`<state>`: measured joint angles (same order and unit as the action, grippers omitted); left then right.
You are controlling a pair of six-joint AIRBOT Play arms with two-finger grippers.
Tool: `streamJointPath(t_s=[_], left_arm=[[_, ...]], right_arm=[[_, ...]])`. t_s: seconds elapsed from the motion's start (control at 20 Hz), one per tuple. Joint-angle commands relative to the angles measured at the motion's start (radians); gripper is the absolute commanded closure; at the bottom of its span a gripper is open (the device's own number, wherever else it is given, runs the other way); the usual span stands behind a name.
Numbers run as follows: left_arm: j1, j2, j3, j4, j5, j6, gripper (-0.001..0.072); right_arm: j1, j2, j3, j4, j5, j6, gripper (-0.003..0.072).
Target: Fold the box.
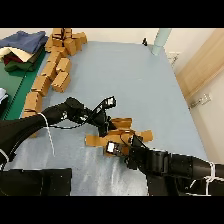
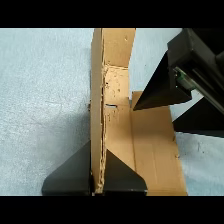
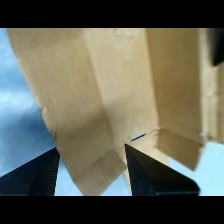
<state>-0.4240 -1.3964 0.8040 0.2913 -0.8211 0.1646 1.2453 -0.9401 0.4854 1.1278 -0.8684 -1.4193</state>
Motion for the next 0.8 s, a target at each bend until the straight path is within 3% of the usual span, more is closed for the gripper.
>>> streamJointPath(t_s=[0.0, 0.25, 0.45, 0.65, 0.7, 0.75], left_arm=[[0.0, 0.0, -0.001, 0.0, 0.0, 0.0, 0.0696], [0.0, 0.0, -0.001, 0.0, 0.0, 0.0, 0.0696], [0.0, 0.0, -0.001, 0.0, 0.0, 0.0, 0.0695], [0.0, 0.0, -0.001, 0.0, 0.0, 0.0, 0.0696], [0.0, 0.0, -0.001, 0.0, 0.0, 0.0, 0.0696], [0.0, 0.0, -0.001, 0.0, 0.0, 0.0, 0.0695]], right_arm=[[0.0, 0.019, 0.021, -0.081, -0.016, 0.088, 0.0105], [-0.013, 0.077, 0.039, -0.117, -0.039, 0.107, 0.0104], [-0.062, 0.027, 0.039, -0.115, 0.033, 0.148, 0.0104], [-0.063, 0.003, 0.039, -0.093, 0.031, 0.147, 0.0101], [-0.063, 0.009, 0.039, -0.094, 0.025, 0.145, 0.006], [-0.063, 0.019, 0.039, -0.096, 0.016, 0.143, -0.0034]])
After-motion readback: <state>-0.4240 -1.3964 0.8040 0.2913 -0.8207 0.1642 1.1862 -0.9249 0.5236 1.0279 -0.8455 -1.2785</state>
